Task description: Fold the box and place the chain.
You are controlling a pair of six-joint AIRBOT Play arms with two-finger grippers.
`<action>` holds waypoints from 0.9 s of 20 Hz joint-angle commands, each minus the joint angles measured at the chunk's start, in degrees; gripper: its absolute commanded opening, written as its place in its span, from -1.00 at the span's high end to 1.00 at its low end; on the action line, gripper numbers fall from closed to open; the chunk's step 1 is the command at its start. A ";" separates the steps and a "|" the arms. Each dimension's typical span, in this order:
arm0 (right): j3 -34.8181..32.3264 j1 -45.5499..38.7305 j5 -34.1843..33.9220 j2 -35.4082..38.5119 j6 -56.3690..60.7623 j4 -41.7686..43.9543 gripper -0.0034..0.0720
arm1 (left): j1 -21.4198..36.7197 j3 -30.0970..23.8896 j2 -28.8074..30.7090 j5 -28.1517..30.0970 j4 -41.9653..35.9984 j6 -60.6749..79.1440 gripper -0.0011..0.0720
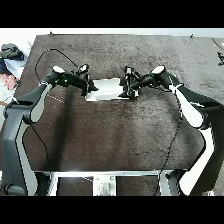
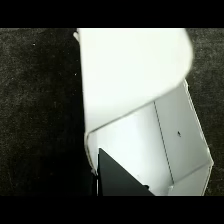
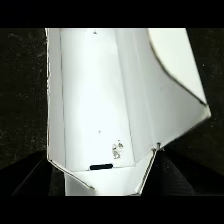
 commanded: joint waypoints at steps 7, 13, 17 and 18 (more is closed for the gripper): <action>2.82 1.55 2.40 -4.15 0.50 0.52 -0.80 | 0.04 0.00 0.02 0.07 -0.63 0.02 0.94; 2.82 1.55 1.36 -4.20 0.24 0.72 -0.60 | 0.04 0.00 0.02 0.11 -0.96 0.02 0.94; 2.82 1.55 1.40 -5.11 0.26 0.74 -0.61 | 0.04 0.00 0.02 0.11 -1.07 0.02 0.94; 2.82 1.55 1.64 -5.57 0.26 0.74 -0.61 | 0.04 0.00 0.02 0.11 -1.07 0.02 0.94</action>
